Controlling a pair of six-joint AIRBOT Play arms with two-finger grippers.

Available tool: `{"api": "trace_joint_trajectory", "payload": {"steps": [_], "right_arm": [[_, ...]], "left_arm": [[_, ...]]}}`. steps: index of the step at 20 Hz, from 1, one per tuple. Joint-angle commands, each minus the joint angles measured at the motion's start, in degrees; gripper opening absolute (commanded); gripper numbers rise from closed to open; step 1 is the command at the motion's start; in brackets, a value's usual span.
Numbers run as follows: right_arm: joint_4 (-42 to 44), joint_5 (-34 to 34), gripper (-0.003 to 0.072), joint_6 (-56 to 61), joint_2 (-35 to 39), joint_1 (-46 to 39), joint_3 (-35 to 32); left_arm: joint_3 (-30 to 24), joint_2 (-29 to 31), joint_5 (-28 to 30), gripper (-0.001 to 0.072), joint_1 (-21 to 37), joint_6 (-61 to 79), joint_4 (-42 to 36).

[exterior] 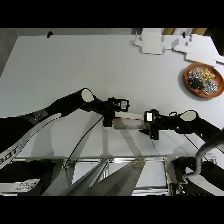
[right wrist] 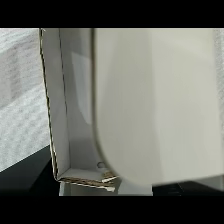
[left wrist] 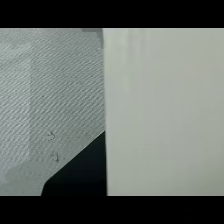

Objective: Fold the box and place the chain.

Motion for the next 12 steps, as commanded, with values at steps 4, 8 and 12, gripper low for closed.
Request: {"api": "trace_joint_trajectory", "payload": {"steps": [4, 8, 12], "right_arm": [[-0.02, 0.0, 0.0396, 0.0, -0.04, 0.0, -0.04], [0.0, 0.0, 0.0396, 0.0, -0.04, 0.0, -0.02], [-0.04, 0.0, 0.0396, 0.0, -0.04, 0.0, -0.04]], "left_arm": [[0.0, 0.02, -0.81, 0.011, 0.02, -0.39, 0.02], [0.0, 2.56, -0.81, 0.0503, 0.17, -5.11, 4.26], [0.0, 8.13, -4.46, 0.0512, 0.15, -22.14, 20.76]]}}
